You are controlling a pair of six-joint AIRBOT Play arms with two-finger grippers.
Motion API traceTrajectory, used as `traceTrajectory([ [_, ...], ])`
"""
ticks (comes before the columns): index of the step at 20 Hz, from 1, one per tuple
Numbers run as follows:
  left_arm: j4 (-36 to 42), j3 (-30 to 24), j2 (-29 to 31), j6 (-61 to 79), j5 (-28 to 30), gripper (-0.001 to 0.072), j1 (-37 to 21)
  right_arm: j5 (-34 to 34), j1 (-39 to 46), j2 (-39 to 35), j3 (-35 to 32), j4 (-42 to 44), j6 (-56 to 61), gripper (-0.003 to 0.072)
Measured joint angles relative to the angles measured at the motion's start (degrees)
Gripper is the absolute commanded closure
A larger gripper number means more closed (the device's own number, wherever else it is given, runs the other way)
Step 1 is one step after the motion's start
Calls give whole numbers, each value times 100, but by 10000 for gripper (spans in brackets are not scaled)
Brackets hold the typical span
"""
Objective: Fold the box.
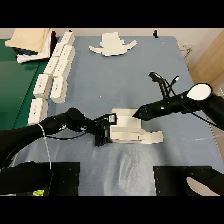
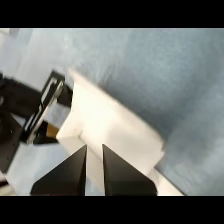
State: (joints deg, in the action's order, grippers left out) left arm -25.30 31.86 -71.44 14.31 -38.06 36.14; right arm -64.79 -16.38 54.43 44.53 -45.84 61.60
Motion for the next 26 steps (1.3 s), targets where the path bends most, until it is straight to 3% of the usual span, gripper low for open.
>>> traceTrajectory([
  [1, 0, 0, -2, -2, 0, 257, 0, -275, 0, -267, -31, -245, -4, 533],
  [2, 0, 0, 0, -2, 0, 258, 0, -509, 0, -529, -103, -457, -61, 436],
  [3, 2, 0, -2, -2, 0, 258, 0, -708, -2, -761, -208, -619, -155, 286],
  [5, 0, 0, 0, -4, -2, 257, 0, -1008, -9, -1191, -529, -892, -407, 157],
  [6, 2, 0, 0, -2, -2, 257, 0, -1084, -11, -1368, -737, -1008, -577, 146],
  [7, 0, 0, 0, -4, -2, 258, 0, -1119, -13, -1493, -944, -1130, -767, 90],
  [9, 0, 0, 0, -4, -2, 257, 0, -966, -13, -1652, -1360, -1375, -1217, 81],
  [11, 2, 0, -2, -4, -2, 258, 0, -557, -13, -1738, -1655, -1620, -1742, 78],
  [13, 0, 0, 0, -4, -2, 258, 0, 7, -13, -1770, -1840, -1792, -2332, 21],
  [17, 2, 0, 0, -4, -2, 257, 0, 841, -81, -1591, -1982, -1762, -3215, 24],
  [23, 0, 0, 0, -4, -2, 257, 0, 1209, -634, -1235, -2026, -1860, -3665, 57],
  [24, 2, 0, -2, -4, -2, 258, 0, 1281, -706, -1200, -2028, -1902, -3707, 235],
  [25, 2, 0, 0, -4, -2, 257, 0, 1340, -765, -1167, -2028, -1928, -3735, 341],
  [26, 2, 0, 0, -4, -2, 258, 0, 1408, -807, -1128, -2028, -1958, -3794, 353],
])
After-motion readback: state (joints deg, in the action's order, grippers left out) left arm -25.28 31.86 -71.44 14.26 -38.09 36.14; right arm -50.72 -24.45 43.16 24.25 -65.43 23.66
